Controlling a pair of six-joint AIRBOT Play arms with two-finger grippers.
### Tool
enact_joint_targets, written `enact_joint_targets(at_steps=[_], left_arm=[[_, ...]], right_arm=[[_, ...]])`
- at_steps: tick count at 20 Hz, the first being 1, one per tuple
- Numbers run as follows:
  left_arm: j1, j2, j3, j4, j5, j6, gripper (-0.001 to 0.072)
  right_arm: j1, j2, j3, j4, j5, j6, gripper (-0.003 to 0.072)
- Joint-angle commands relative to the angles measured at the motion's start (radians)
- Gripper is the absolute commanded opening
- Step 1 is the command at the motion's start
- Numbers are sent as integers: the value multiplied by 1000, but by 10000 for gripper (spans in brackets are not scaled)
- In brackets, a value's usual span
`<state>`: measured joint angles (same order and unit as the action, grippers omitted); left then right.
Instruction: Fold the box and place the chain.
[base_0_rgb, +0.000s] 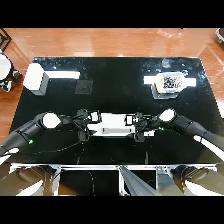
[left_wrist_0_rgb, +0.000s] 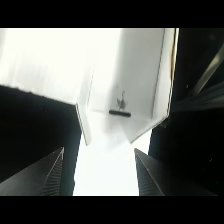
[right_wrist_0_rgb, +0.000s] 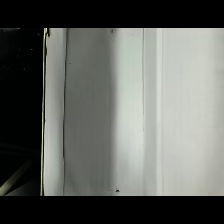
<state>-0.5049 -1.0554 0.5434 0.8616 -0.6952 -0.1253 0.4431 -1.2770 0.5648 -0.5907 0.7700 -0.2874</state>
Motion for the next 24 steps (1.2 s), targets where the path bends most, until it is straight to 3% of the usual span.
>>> enact_joint_targets(at_steps=[1,15,16,17,20,24], left_arm=[[-5,-21,2,-75,2,33,557],[-42,-84,2,-112,16,124,549],[-47,-84,2,-111,16,126,539],[-47,-84,2,-111,22,126,444],[-47,-84,2,-112,61,126,350],[-47,-84,2,-112,65,126,355]], right_arm=[[0,0,0,0,0,1,236],[0,-3,0,0,-1,1,237],[0,-3,0,0,-2,1,236],[0,-3,0,0,-1,1,236],[0,-3,0,0,-2,1,236],[0,-3,0,0,-2,1,236]])
